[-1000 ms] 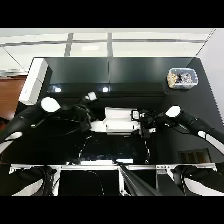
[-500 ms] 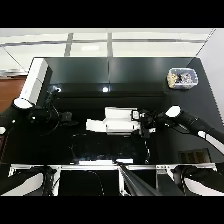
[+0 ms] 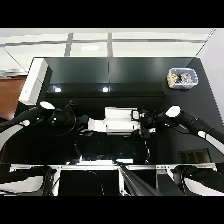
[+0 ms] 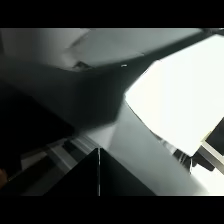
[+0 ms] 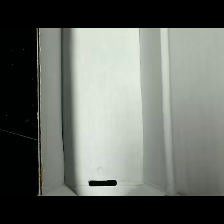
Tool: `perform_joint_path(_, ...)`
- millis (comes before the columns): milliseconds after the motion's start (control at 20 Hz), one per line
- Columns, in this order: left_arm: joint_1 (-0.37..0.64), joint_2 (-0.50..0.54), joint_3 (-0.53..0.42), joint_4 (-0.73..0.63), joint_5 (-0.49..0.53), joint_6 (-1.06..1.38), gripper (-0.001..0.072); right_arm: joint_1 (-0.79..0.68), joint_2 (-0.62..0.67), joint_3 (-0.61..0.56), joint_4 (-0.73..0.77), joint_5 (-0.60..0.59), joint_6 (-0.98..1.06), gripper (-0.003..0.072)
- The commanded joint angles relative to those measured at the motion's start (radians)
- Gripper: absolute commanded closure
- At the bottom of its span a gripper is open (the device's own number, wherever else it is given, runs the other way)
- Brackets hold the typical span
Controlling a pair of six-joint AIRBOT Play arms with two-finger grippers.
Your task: Fold the box and place the chain.
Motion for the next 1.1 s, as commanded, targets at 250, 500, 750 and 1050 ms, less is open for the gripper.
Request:
perform_joint_path(250, 0.029, -0.024, 0.116, -0.024, -0.177, 0.076, 0.0009, 0.001, 0.000, 0.000, 0.000, 0.000, 0.000, 0.0551)
perform_joint_path(500, -0.050, -0.024, 0.142, -0.014, -0.171, 0.071, -0.0001, 0.001, 0.000, 0.000, 0.000, 0.000, 0.000, 0.0551)
perform_joint_path(750, -0.143, -0.021, 0.191, -0.008, -0.148, 0.030, 0.0140, 0.001, 0.000, 0.000, 0.000, 0.000, 0.000, 0.0551)
perform_joint_path(1050, -0.187, -0.020, 0.264, 0.074, -0.129, -0.132, 0.0210, 0.001, 0.000, 0.000, 0.000, 0.000, 0.000, 0.0551)
